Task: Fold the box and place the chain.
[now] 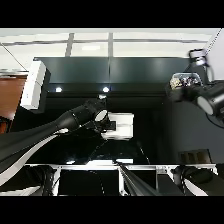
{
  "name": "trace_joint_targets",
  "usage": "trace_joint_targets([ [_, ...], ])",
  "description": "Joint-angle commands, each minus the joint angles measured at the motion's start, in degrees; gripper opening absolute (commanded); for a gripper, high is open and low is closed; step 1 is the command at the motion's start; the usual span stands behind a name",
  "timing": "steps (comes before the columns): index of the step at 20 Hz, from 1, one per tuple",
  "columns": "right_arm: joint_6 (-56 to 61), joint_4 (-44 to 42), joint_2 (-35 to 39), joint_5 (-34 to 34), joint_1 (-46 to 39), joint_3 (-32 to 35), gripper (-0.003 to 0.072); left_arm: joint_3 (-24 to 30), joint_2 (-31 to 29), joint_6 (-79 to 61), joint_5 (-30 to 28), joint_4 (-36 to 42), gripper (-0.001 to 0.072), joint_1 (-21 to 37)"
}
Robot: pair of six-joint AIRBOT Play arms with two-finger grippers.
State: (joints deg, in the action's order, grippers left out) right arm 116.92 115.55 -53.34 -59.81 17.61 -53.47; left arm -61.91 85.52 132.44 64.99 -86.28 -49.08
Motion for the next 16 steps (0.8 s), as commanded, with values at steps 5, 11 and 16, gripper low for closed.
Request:
trace_joint_targets([
  [5,-3.89,-19.63,-20.46,18.38,-28.17,-6.12,0.0720,-0.02,0.00,0.02,0.02,-0.02,0.0027,0.04],
  [11,-3.54,-22.25,-46.80,-2.75,-31.71,-39.80,0.0720,-0.02,0.00,0.02,-0.24,0.00,0.0028,0.02],
  [16,-0.96,-27.02,-59.01,-8.02,-33.62,-53.07,0.0543,-0.02,0.00,0.02,-0.22,-0.02,0.0028,0.02],
])
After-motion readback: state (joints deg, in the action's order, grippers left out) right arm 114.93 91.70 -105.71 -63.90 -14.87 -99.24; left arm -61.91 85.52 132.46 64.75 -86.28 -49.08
